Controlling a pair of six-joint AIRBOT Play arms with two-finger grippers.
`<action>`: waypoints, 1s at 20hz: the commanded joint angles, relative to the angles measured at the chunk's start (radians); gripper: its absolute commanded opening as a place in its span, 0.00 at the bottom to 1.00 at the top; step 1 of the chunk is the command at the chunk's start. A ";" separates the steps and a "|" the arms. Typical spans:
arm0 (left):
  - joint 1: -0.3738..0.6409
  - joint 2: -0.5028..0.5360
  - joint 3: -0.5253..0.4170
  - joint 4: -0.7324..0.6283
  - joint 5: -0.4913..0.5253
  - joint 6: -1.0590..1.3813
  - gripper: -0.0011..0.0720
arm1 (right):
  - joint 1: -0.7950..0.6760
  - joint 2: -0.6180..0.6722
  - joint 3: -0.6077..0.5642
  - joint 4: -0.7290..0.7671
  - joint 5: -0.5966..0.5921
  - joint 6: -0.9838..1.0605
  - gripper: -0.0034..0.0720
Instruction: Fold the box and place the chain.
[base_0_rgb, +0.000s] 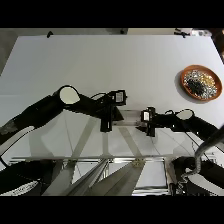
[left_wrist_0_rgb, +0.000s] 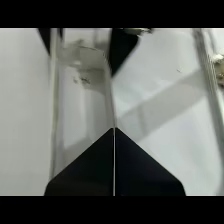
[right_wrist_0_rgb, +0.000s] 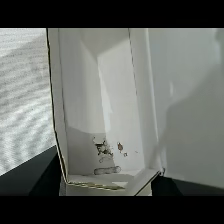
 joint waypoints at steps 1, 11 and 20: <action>-0.035 -0.059 0.001 -0.043 0.241 0.004 0.02 | 0.000 0.000 0.000 0.000 0.001 0.000 0.50; 0.015 -0.237 0.001 -0.047 0.441 -0.222 0.02 | 0.000 0.000 0.000 0.000 0.001 0.000 0.50; 0.022 -0.203 0.001 -0.029 0.297 -0.212 0.02 | 0.000 0.000 0.000 0.000 0.001 0.000 0.50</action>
